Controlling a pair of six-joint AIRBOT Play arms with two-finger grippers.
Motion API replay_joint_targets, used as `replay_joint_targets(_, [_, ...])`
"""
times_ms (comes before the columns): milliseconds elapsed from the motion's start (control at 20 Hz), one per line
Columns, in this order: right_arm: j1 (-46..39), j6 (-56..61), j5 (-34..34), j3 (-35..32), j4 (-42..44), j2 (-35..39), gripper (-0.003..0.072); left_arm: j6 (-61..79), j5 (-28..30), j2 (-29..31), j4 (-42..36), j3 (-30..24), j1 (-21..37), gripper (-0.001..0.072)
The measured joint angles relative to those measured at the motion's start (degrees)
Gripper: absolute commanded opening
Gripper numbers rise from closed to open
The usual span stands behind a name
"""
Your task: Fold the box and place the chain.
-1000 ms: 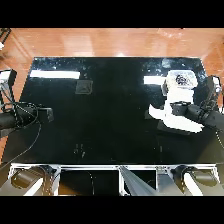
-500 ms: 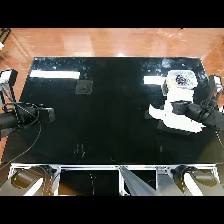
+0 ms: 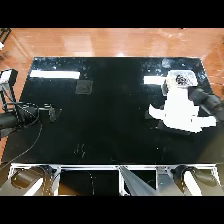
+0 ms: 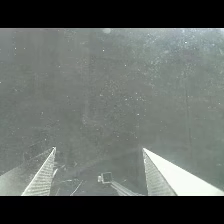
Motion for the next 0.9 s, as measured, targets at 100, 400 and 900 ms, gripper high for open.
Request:
replay_joint_targets(100, [-10.2,6.0,-1.5,0.3,-6.5,-1.8,0.0703,0.2,0.0,0.0,-0.1,0.0,0.0,0.0629])
replay_joint_targets(400, [-40.4,2.4,-6.6,1.5,-3.1,-11.8,0.0704,0.2,0.0,0.0,-0.2,0.0,0.0,0.0629])
replay_joint_targets(900, [-52.1,-19.5,-41.9,21.4,11.2,-36.9,0.0703,0.2,-0.1,0.0,-0.2,0.0,0.0,0.0629])
